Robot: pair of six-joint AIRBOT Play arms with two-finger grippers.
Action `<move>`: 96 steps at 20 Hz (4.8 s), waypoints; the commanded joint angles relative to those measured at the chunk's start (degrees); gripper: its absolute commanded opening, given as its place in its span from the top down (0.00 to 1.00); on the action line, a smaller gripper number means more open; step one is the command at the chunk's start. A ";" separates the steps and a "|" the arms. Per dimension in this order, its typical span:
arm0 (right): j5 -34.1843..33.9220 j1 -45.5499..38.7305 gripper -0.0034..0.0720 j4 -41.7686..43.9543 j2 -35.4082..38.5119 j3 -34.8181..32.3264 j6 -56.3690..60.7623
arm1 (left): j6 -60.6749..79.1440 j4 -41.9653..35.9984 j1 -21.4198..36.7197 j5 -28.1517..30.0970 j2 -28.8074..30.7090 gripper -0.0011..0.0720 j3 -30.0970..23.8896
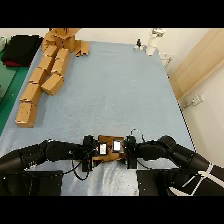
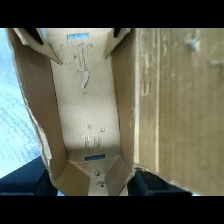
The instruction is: Fold the box.
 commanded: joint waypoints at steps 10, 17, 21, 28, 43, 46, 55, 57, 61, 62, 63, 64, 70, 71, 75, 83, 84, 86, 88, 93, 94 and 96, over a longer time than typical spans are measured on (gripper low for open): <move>0.00 0.00 0.35 0.09 0.04 0.07 0.00 | -30.01 25.59 0.13 -9.86 7.50 0.85 0.09; 0.02 -0.02 0.35 0.09 0.04 0.07 0.00 | -98.97 59.21 0.15 -33.99 24.28 0.97 3.15; 0.02 0.00 0.35 0.07 0.04 0.07 0.00 | -133.28 59.39 2.75 -49.77 27.12 0.97 1.29; 0.00 0.00 0.35 0.09 0.04 0.07 0.00 | -131.34 47.91 4.07 -26.71 20.85 0.97 -5.16; 0.00 0.00 0.35 0.07 0.04 0.07 0.00 | -100.67 12.61 3.93 -11.28 8.90 0.97 -4.79; 0.00 0.00 0.35 0.09 0.04 0.07 0.00 | -97.26 9.20 3.93 -11.78 8.92 0.97 -3.28; 0.00 0.00 0.35 0.07 0.07 0.07 0.00 | -96.67 11.65 4.46 -17.33 8.87 0.96 0.70; 0.00 0.00 0.35 0.09 0.04 0.07 0.00 | -97.09 11.80 5.27 -18.03 8.90 0.46 0.70; 0.00 0.00 0.35 0.07 0.04 0.07 0.00 | -97.07 11.80 7.21 -20.13 8.92 0.52 0.72; 0.02 0.00 0.35 0.09 0.04 0.07 0.00 | -96.98 11.82 7.58 -20.50 8.92 0.52 0.87; 0.00 -0.02 0.35 0.07 0.07 0.07 0.00 | -96.80 11.80 8.02 -20.74 8.92 0.52 1.20; 0.00 0.00 0.35 0.07 0.04 0.07 0.00 | -96.37 11.80 8.41 -20.85 8.92 0.52 1.73; 0.00 0.00 0.35 0.07 0.04 0.07 0.00 | -95.34 11.72 8.74 -20.81 8.90 0.49 3.65; 0.00 0.00 0.35 0.09 0.04 0.07 0.00 | -95.34 11.52 8.66 -20.72 8.87 0.49 3.67; 0.02 -0.02 0.35 0.07 0.04 0.07 0.00 | -94.90 10.29 8.59 -17.86 8.74 0.49 3.65; 0.00 0.00 0.35 0.09 0.04 0.07 0.00 | -94.97 10.29 8.59 -13.51 8.72 0.49 3.61; 0.00 -0.02 0.35 0.07 0.04 0.07 0.00 | -94.99 10.32 8.59 -15.15 8.63 0.32 3.61; 0.02 0.00 0.35 0.09 0.04 0.07 0.00 | -96.06 10.32 8.59 -17.84 7.93 0.18 3.61; 0.00 0.00 0.35 0.07 0.04 0.07 0.00 | -96.06 10.34 8.59 -18.01 7.67 0.18 3.63; 0.00 0.00 0.35 0.09 0.04 0.07 0.00 | -96.43 9.70 8.55 -18.34 5.55 0.18 3.63; 0.00 0.00 0.35 0.09 0.07 0.07 0.00 | -96.74 9.20 8.11 -17.64 4.59 0.18 3.67; 0.00 -0.02 0.35 0.07 0.04 0.07 0.00 | -97.11 9.31 6.03 -16.15 2.62 0.18 4.59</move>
